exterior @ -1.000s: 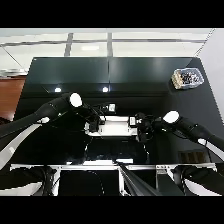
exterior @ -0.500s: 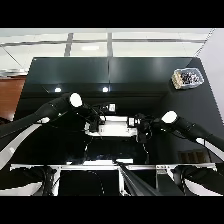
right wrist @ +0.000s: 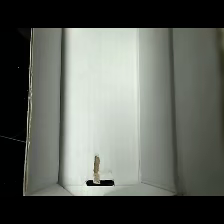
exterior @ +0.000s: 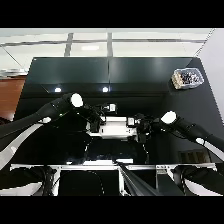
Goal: Fold the box and place the chain.
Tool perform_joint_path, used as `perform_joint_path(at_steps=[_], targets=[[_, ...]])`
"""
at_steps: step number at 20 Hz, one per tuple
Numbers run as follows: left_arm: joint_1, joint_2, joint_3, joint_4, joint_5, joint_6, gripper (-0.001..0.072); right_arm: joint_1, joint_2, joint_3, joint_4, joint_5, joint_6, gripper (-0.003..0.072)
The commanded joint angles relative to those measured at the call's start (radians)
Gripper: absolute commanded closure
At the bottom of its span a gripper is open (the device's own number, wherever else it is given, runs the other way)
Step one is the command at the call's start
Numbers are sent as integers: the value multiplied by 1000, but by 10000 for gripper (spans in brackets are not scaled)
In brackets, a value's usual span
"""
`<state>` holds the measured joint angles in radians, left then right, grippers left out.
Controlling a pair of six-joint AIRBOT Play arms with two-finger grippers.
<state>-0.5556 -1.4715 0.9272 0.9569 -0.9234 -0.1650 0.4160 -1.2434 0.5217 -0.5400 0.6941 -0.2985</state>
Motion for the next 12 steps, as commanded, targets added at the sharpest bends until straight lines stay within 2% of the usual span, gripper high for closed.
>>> perform_joint_path(at_steps=[1,12], targets=[[-1,-3,0,5,0,0,683,1,-1,1,-3,-3,0,-26],[2,-2,0,11,0,0,683,-1,-1,0,-3,1,15,-25]])
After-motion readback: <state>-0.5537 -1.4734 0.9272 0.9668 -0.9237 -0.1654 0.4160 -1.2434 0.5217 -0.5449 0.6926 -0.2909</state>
